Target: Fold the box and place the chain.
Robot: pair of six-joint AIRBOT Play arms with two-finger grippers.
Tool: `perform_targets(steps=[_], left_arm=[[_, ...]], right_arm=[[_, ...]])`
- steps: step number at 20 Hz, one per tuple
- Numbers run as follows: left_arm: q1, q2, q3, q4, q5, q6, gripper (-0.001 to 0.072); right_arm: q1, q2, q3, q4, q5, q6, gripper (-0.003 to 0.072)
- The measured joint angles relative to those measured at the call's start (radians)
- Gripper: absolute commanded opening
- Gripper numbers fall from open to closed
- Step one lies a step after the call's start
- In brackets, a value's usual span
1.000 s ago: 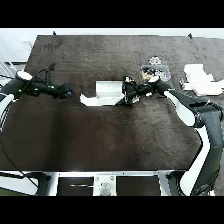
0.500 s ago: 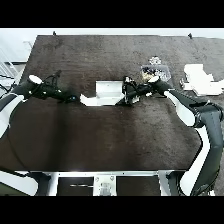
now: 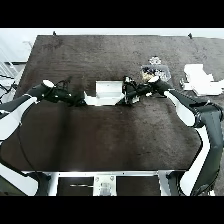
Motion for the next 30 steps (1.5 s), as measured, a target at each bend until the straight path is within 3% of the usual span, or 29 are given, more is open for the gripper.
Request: perform_targets(steps=[2, 5, 9, 10, 11, 24, 30], left_arm=[[-0.005, -0.001, 0.004, -0.021, 0.005, 0.008, 0.002], [-0.012, 0.007, 0.021, -0.04, 0.003, 0.024, 0.0193], [-0.012, 0.016, 0.05, -0.048, -0.011, 0.044, 0.0215], [-0.013, 0.017, 0.053, -0.049, -0.017, 0.051, 0.0333], [-0.013, 0.017, 0.057, -0.06, -0.027, 0.063, 0.037], [-0.025, 0.019, 0.068, -0.187, -0.052, 0.131, 0.0369], [-0.033, 0.019, 0.106, -0.164, -0.074, 0.071, 0.0369]], right_arm=[[0.0, 0.0, 0.0, 0.0, 0.0, 0.0, 0.0482], [0.0, 0.0, 0.0, 0.0, 0.0, 0.0, 0.0482], [0.0, 0.0, 0.0, 0.0, 0.0, 0.0, 0.0482], [0.0, 0.0, 0.0, 0.0, 0.0, 0.0, 0.0482], [0.0, 0.0, 0.0, 0.0, 0.0, 0.0, 0.0482], [0.0, 0.0, 0.0, 0.0, 0.0, 0.0, 0.0482], [0.0, 0.0, 0.0, 0.0, 0.0, 0.0, 0.0481]])
